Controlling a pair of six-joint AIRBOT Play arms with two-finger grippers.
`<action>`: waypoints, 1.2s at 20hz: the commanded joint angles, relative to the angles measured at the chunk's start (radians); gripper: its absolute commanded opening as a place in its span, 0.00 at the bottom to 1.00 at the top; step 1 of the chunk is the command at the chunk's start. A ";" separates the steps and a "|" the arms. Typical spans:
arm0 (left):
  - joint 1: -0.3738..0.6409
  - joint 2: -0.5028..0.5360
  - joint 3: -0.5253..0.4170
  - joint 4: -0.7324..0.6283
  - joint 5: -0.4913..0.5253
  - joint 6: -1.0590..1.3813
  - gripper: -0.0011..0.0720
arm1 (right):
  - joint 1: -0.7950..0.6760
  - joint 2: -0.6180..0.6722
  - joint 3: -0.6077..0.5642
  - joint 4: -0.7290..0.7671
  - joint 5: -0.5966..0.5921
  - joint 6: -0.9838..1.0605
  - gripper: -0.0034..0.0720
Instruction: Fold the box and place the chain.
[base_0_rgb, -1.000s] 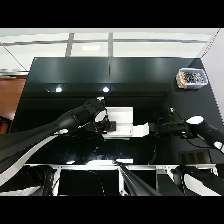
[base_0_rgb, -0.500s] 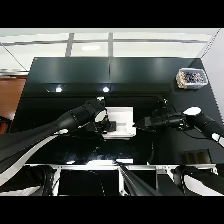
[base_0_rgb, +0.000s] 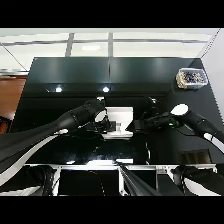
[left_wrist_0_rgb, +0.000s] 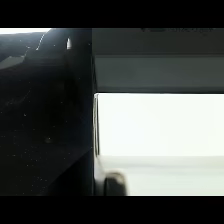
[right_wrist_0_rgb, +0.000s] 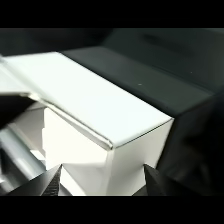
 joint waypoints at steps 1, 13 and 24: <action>0.000 0.000 0.001 0.000 0.002 0.000 0.06 | 0.147 0.000 0.081 -0.261 -0.116 0.291 0.81; 0.000 0.000 0.001 0.000 0.002 0.000 0.06 | 0.392 -0.092 0.319 -0.858 0.045 0.918 0.59; 0.000 0.000 0.001 0.000 0.002 0.000 0.06 | 0.422 -0.172 0.359 -0.860 0.066 1.040 0.50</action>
